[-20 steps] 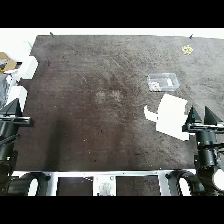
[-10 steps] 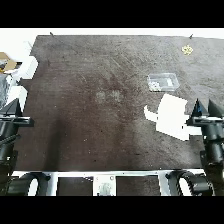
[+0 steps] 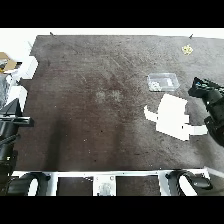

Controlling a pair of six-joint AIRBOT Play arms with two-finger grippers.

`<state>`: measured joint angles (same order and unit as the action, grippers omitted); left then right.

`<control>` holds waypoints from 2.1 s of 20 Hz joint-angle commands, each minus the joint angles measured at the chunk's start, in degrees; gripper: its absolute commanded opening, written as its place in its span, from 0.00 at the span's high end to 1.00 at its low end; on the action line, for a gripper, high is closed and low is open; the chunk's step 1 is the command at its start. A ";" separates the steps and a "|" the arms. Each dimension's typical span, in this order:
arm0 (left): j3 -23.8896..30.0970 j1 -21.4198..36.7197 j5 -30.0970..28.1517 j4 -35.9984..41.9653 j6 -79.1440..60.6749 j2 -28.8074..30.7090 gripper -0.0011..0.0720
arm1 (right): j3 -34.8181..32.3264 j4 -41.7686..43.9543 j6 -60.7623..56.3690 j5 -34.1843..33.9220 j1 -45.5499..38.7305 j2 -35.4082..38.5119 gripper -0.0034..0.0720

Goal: Fold the box and place the chain.

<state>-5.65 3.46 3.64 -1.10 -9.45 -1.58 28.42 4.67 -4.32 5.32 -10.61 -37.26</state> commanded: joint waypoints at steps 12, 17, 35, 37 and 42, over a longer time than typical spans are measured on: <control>0.00 0.04 0.24 -0.02 -0.02 -0.04 0.97 | 31.47 -60.46 -55.95 76.56 -50.27 -33.38 0.43; 0.00 0.04 0.22 -0.02 -0.02 -0.04 0.97 | 37.75 -65.07 -55.28 79.71 -50.27 -45.00 0.43; 0.00 0.04 0.22 -0.02 -0.02 -0.04 0.97 | 29.79 -59.65 -34.36 82.29 -45.29 -57.27 0.95; 0.00 0.04 0.28 -0.02 -0.02 -0.04 0.97 | 29.62 -61.70 -34.21 83.69 -45.31 -56.87 0.95; 0.00 0.04 0.35 -0.02 -0.02 -0.04 0.97 | 22.40 -58.05 -31.04 84.63 -43.98 -50.82 0.95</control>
<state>-5.65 3.46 3.92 -1.10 -9.45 -1.58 54.37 -55.77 -37.50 88.86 -55.53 -90.67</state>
